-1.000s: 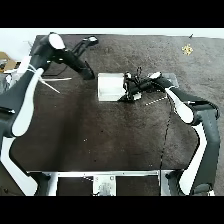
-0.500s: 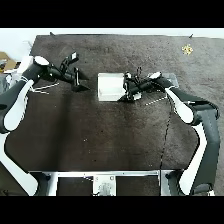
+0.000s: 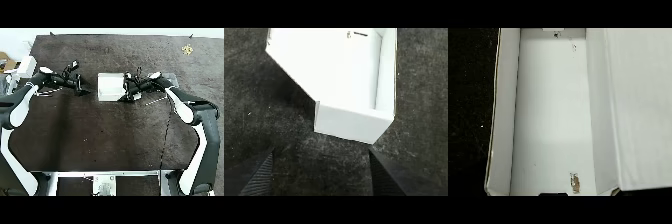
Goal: Fold the box and place the chain.
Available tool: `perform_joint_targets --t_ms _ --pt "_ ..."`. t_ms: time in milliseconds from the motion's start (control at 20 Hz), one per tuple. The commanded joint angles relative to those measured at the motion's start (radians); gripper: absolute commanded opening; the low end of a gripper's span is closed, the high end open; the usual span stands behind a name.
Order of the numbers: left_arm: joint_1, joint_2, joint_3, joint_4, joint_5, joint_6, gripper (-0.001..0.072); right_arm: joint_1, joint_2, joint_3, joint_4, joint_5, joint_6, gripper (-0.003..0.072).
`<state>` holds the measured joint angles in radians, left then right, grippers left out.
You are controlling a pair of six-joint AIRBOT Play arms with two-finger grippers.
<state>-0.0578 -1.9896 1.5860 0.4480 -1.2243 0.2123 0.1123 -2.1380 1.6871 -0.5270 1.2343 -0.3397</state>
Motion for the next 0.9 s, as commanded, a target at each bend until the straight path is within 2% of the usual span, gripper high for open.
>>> perform_joint_targets --t_ms 0,300,400,850 --pt "0.000 -0.016 -0.001 -0.037 0.029 0.050 0.0638 0.001 0.000 0.001 0.000 0.000 0.000 0.0432" --pt "-0.015 -0.076 0.013 -0.057 -0.051 0.176 0.0640 0.001 0.000 0.001 0.000 0.000 0.000 0.0432" --pt "-0.033 -0.077 0.013 -0.063 -0.077 0.212 0.0663 0.001 0.000 0.001 0.000 0.000 0.000 0.0432" --pt "-0.051 -0.080 0.014 -0.068 -0.034 0.224 0.0671 0.001 0.000 0.001 0.000 0.000 0.000 0.0432"
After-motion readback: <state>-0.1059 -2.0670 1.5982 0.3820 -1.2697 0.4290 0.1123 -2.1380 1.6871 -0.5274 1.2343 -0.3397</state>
